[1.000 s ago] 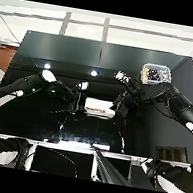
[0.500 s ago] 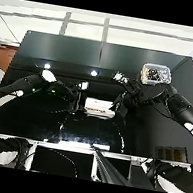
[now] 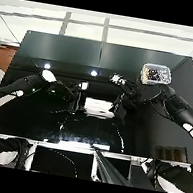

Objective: Fold the box and place the chain.

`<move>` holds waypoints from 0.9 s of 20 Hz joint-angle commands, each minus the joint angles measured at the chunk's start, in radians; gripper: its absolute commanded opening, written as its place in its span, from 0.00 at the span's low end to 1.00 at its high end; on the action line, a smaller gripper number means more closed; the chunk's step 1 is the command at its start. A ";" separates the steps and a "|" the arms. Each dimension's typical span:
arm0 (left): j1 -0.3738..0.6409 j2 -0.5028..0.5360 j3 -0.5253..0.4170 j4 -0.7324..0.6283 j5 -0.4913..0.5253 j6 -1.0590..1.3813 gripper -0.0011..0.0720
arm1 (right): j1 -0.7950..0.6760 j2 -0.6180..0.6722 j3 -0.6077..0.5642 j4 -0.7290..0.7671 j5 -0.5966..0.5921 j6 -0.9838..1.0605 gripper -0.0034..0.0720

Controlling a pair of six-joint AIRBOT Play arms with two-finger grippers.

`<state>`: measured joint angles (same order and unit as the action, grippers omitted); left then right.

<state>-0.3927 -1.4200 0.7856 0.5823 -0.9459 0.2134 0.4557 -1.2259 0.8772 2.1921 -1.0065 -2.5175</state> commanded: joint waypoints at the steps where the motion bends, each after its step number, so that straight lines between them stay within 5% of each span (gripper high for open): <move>1: 0.000 0.001 0.000 -0.003 0.000 -0.001 0.39 | 0.015 -0.010 0.000 -0.013 0.005 0.010 0.45; 16: 0.000 0.001 0.000 -0.003 0.000 -0.001 0.39 | 0.024 -0.020 0.002 -0.106 0.012 0.106 0.45; 17: 0.000 0.001 0.000 -0.003 0.000 -0.001 0.39 | 0.024 -0.015 0.002 -0.106 0.013 0.109 0.62; 18: 0.000 0.001 0.000 -0.003 0.000 -0.001 0.39 | 0.024 -0.008 0.006 -0.106 0.013 0.114 0.68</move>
